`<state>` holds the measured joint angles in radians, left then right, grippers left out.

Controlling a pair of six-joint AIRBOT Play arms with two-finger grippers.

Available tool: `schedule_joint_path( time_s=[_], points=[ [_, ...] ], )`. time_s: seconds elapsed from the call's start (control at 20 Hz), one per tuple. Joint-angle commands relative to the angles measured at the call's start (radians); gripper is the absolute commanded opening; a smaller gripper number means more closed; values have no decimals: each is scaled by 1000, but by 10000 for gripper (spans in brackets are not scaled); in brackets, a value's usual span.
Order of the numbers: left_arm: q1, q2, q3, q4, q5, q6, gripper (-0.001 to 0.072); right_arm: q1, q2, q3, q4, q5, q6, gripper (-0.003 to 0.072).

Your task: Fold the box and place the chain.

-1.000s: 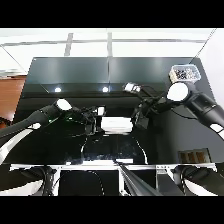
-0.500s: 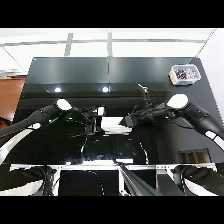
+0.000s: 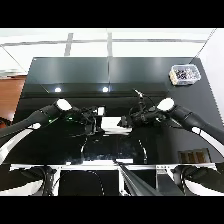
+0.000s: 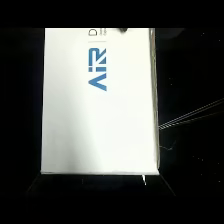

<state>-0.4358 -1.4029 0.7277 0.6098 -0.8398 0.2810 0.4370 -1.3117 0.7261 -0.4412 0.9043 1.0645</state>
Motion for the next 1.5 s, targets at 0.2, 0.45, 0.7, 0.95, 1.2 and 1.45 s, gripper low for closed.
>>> schedule_joint_path(
  time_s=[0.2, 0.45, 0.7, 0.95, 1.2, 1.45],
  points=[
    [0, 0, 1, -1, -5, 0, 335, -47, 25, 18, 10, 85, -87, 15],
    [2, 24, 20, 10, -3, -1, 504, -298, 259, 107, -5, 323, -89, 15],
    [26, 183, 32, 68, 23, -105, 720, -563, 502, 107, -150, 448, -51, 15],
    [-60, 225, 54, -65, 2, -142, 717, -612, 542, 99, -203, 422, -35, 15],
    [-146, 24, 214, -63, -9, -238, 715, -612, 542, 71, -208, 394, -36, 15],
    [-142, -117, 349, 66, -196, -347, 709, -612, 542, 69, -230, 392, -37, 15]
  ],
)
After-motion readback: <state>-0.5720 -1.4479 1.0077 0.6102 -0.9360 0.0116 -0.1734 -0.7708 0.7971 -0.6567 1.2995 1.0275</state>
